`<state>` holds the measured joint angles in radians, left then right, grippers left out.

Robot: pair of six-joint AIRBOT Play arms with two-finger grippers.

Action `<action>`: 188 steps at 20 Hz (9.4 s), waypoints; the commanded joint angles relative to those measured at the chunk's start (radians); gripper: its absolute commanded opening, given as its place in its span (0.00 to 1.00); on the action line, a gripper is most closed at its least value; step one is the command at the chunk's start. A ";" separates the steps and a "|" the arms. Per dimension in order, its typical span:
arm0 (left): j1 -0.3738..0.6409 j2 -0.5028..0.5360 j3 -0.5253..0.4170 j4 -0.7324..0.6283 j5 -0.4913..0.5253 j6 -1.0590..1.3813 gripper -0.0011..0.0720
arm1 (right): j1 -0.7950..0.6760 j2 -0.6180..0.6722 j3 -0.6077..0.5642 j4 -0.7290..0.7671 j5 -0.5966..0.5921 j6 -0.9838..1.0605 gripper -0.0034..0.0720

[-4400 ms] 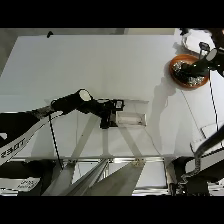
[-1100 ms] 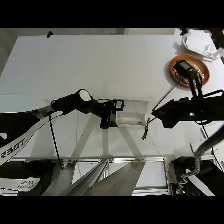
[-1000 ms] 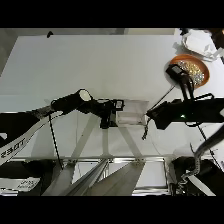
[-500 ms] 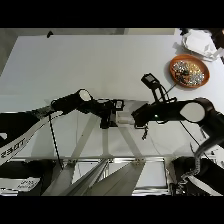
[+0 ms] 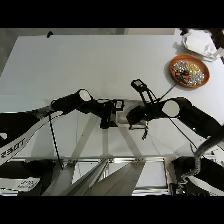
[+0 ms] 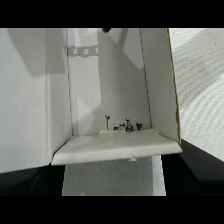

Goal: Fold the box and place the chain.

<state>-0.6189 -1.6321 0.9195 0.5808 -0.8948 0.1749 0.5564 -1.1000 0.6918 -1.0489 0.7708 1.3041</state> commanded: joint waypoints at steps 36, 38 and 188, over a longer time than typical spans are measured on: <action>0.000 0.000 0.001 0.000 0.000 0.000 0.48 | 0.001 0.110 -0.269 -0.369 0.041 0.180 0.49; 0.000 0.000 0.001 0.000 0.000 0.000 0.48 | 0.001 0.099 -0.269 -0.366 0.038 0.181 0.48; 0.000 0.000 0.001 0.000 0.000 0.000 0.48 | 0.026 0.101 0.202 -0.311 0.361 0.324 0.36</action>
<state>-0.6189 -1.6318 0.9195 0.5804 -0.8948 0.1753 0.6491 -1.0618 0.8288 -1.3537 0.9604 1.6650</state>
